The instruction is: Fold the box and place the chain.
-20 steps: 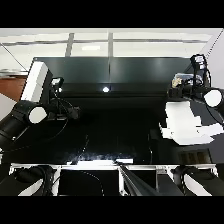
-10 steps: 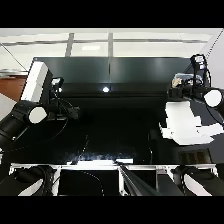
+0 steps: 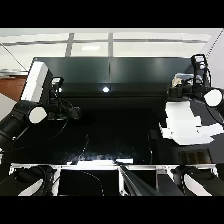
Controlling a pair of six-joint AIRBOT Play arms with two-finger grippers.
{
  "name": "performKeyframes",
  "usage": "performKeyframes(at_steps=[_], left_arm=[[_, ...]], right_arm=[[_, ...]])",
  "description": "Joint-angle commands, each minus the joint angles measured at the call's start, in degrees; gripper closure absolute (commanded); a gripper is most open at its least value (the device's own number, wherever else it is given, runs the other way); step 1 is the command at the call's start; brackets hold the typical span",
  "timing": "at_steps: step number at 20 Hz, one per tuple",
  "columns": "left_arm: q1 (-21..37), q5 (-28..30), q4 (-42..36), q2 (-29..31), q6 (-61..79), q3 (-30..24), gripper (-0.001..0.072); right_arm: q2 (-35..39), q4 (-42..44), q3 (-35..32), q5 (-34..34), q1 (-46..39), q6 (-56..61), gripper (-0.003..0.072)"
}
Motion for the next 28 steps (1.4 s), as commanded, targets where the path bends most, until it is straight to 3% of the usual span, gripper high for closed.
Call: performKeyframes(at_steps=[1, 2, 3, 4, 8, 11, 14, 18, 21, 24, 26, 28], left_arm=[[0.02, 1.6, 0.0, -0.04, 0.0, -0.02, 0.0012], [0.02, 2.38, 0.0, -0.04, 0.0, 0.0, 0.001], [0.02, 3.63, 0.09, -0.04, 0.0, 0.0, -0.0009], [0.02, 4.63, 0.07, -0.04, 0.0, 0.0, -0.0009], [0.04, 6.12, 0.24, -0.04, 0.02, 0.09, -0.0004], [0.04, 5.99, 0.26, -0.31, 0.02, 0.07, -0.0004], [0.02, 5.01, 0.09, -0.55, 0.04, 0.04, -0.0001], [0.02, 4.79, 0.0, -0.57, 0.02, 0.07, -0.0005], [0.02, 5.35, 0.0, -0.57, 0.04, 0.07, -0.0005], [0.02, 5.84, 0.0, -0.57, 0.04, 0.07, -0.0004], [0.02, 6.27, 0.0, -0.57, 0.04, 0.07, -0.0003], [0.02, 6.49, -0.02, -0.57, 0.02, 0.07, -0.0002]], right_arm=[[0.02, 2.21, 0.0, 0.44, 0.07, 0.02, 0.0648], [0.04, 2.21, 0.02, 0.35, 0.07, 0.04, 0.0575], [0.02, 2.21, 0.02, 0.81, 0.07, 0.55, 0.0101], [0.02, 1.92, 0.02, 1.05, 0.07, 0.7, -0.0026], [0.04, -2.6, 2.29, 8.2, -2.43, 3.74, -0.0028], [0.04, -7.76, 7.61, 15.89, -10.27, 7.61, -0.0028], [0.04, -11.52, 10.51, 18.91, -22.69, 8.35, -0.0028], [-2.03, -11.69, 10.45, 21.27, -45.48, 10.29, -0.0027], [-5.62, -3.48, 10.45, 23.1, -60.54, 5.03, -0.0028], [-12.83, 16.55, 10.75, 29.16, -71.23, -16.92, -0.002], [-20.59, 27.43, 13.49, 37.83, -74.18, -26.21, -0.002], [-29.83, 30.64, 18.91, 50.16, -74.2, -28.35, -0.002]])
